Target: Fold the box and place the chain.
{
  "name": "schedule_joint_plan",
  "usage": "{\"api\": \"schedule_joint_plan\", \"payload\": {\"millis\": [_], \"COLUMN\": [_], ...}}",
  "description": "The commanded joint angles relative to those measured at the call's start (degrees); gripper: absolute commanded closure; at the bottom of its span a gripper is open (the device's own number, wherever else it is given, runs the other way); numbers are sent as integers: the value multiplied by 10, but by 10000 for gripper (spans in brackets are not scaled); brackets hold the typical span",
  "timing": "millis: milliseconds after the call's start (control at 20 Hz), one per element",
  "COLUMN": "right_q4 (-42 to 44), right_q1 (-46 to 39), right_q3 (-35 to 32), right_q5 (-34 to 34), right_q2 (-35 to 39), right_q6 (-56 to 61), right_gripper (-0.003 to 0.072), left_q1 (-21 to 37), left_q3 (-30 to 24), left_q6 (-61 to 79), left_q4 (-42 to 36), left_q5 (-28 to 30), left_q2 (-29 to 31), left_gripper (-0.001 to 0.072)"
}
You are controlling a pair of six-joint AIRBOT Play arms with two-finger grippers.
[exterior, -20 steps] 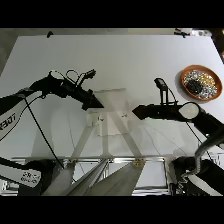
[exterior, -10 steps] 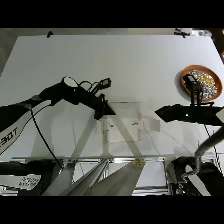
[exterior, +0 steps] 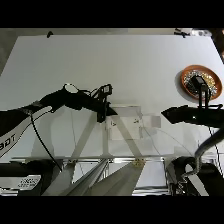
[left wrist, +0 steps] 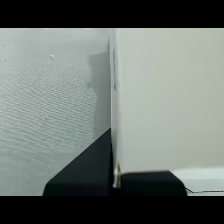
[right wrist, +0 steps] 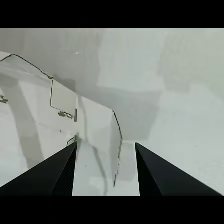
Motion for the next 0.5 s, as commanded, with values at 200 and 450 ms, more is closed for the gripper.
{"api": "schedule_joint_plan", "payload": {"millis": [200,450], "right_q4": [-2,-2], "right_q1": [-1,-1], "right_q3": [0,0], "right_q5": [-14,-31], "right_q2": [1,1], "right_q6": [0,-2], "right_gripper": [275,275], "left_q1": [-1,-1], "left_q3": [-2,-2], "left_q6": [25,25], "left_q4": [45,48], "left_q5": [17,28], "left_q2": [-1,-16], "left_gripper": [708,706]}}
